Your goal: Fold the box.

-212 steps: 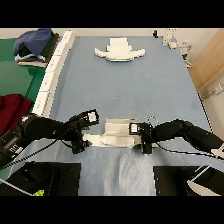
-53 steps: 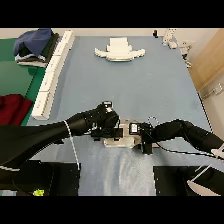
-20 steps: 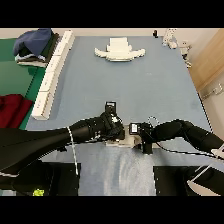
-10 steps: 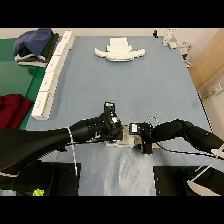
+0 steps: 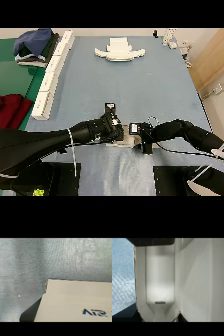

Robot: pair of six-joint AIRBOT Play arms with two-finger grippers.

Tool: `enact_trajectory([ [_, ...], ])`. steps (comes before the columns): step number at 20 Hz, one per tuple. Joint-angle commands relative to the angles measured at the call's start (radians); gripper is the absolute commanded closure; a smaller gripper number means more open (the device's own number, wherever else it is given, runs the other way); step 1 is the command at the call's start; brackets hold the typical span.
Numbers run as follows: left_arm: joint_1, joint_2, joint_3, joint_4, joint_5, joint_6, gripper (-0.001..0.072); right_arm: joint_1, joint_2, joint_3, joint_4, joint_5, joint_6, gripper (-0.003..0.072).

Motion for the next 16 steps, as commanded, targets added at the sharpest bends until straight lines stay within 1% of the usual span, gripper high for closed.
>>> enact_trajectory([
  [1,0.000,0.000,0.000,0.005,0.005,-0.008,0.0694,0.000,0.001,0.000,0.000,0.000,0.000,0.0177],
  [3,0.000,0.000,0.000,0.005,0.005,-0.007,0.0693,0.000,0.001,0.000,0.000,0.000,0.000,0.0177],
  [4,0.000,0.000,0.000,0.005,0.006,-0.003,0.0665,0.000,0.001,0.000,0.000,0.000,0.000,0.0177],
  [5,0.000,0.000,0.000,0.005,0.008,-0.005,0.0385,0.000,0.001,0.000,0.000,0.000,0.000,0.0177],
  [6,0.000,0.000,0.000,0.005,0.007,-0.012,0.0257,0.000,0.001,0.000,0.000,0.000,0.000,0.0177],
  [13,0.000,0.002,0.004,0.005,0.006,-0.011,0.0259,0.000,0.001,0.000,0.000,0.000,0.000,0.0177],
  [16,0.000,0.052,0.037,0.004,-0.046,0.023,0.0258,0.000,0.001,0.000,0.000,0.000,0.000,0.0177],
])
